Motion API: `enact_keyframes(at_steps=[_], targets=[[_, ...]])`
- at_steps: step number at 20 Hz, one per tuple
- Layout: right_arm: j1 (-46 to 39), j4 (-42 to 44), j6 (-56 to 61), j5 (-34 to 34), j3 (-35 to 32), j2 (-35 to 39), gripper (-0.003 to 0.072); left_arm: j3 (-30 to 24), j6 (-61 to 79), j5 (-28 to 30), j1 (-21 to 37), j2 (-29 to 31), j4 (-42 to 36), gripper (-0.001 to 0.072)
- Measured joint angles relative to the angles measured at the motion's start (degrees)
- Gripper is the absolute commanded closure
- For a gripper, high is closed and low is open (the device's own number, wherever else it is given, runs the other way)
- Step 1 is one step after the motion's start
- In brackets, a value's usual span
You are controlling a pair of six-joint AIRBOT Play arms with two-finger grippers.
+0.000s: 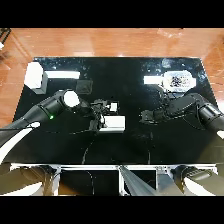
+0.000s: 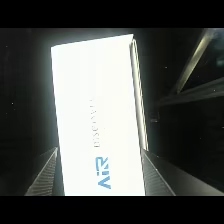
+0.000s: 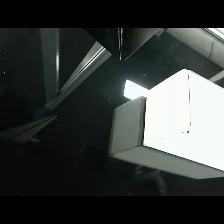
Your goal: Fold the box and place the chain.
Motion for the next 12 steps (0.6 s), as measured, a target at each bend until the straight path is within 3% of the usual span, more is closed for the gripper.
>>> enact_keyframes(at_steps=[12], targets=[[0.00,0.00,-0.02,0.09,0.00,0.00,0.0666,0.00,0.17,-0.13,0.00,-0.94,-0.57,0.0074]])
